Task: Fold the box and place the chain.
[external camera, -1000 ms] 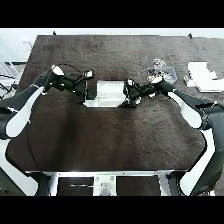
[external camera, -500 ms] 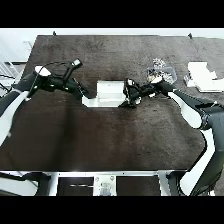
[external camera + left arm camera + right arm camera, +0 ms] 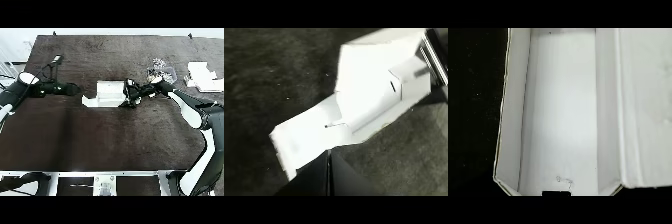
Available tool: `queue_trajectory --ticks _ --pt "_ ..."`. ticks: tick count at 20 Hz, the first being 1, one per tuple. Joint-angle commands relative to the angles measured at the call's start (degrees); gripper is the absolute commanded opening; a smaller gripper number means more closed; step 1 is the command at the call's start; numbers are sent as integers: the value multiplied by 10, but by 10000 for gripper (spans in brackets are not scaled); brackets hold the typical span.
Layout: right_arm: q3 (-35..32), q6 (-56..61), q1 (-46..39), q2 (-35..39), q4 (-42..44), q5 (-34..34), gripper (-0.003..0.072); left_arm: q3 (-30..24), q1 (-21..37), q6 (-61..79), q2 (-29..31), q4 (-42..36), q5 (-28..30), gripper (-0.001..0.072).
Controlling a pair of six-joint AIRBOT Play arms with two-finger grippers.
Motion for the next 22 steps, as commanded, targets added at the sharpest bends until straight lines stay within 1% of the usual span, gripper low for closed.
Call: queue_trajectory --ticks 1,2,4,7,12,14,16,17,20,22 --pt "0 0 0 0 0 0 525 -5 51 -54 1 -12 -64 13" --pt "0 0 0 0 0 0 525 -5 70 -54 -4 -13 -87 13" --pt "0 0 0 0 0 0 525 -5 101 -54 -20 -24 -116 13" --pt "0 0 1 0 0 0 525 -5 105 -56 -41 -27 -128 13" --pt "0 0 0 0 0 0 525 -4 105 -71 -100 -52 -127 13" --pt "0 0 0 0 0 0 525 -4 103 -72 -113 -72 -113 12" --pt "0 0 0 0 0 0 525 -4 103 -89 -119 -73 -91 12" --pt "0 0 0 0 0 0 525 -4 103 -101 -126 -71 -89 12" --pt "0 0 0 0 0 0 525 -3 103 -116 -155 -73 -98 12" --pt "0 0 0 0 0 0 525 8 97 -116 -172 -70 -104 12"
